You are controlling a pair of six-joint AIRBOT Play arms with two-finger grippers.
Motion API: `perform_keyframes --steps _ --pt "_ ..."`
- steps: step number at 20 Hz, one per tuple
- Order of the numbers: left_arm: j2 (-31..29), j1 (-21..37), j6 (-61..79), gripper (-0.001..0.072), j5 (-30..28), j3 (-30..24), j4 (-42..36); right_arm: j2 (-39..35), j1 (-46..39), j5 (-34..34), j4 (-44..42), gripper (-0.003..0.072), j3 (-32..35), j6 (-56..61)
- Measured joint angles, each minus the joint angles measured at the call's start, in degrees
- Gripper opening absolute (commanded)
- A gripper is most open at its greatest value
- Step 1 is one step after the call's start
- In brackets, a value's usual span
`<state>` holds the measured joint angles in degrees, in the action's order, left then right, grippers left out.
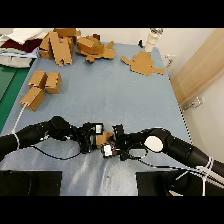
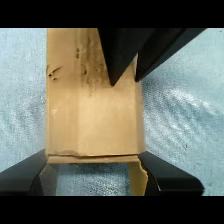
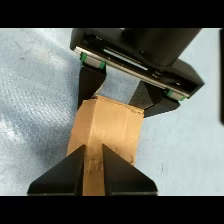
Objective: Fold the box.
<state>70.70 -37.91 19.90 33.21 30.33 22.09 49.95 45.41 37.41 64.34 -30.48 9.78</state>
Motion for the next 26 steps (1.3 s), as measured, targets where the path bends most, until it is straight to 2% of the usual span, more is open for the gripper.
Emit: perform_keyframes --steps 18,26 --pt "0.0 0.0 0.0 0.0482 0.0 0.0 0.0 -2.7 0.1 -4.2 7.1 0.0157 -0.2 4.3" --pt "0.0 0.0 0.0 0.0482 0.0 0.0 0.0 -2.7 0.1 0.5 5.6 0.0157 -0.2 6.3"
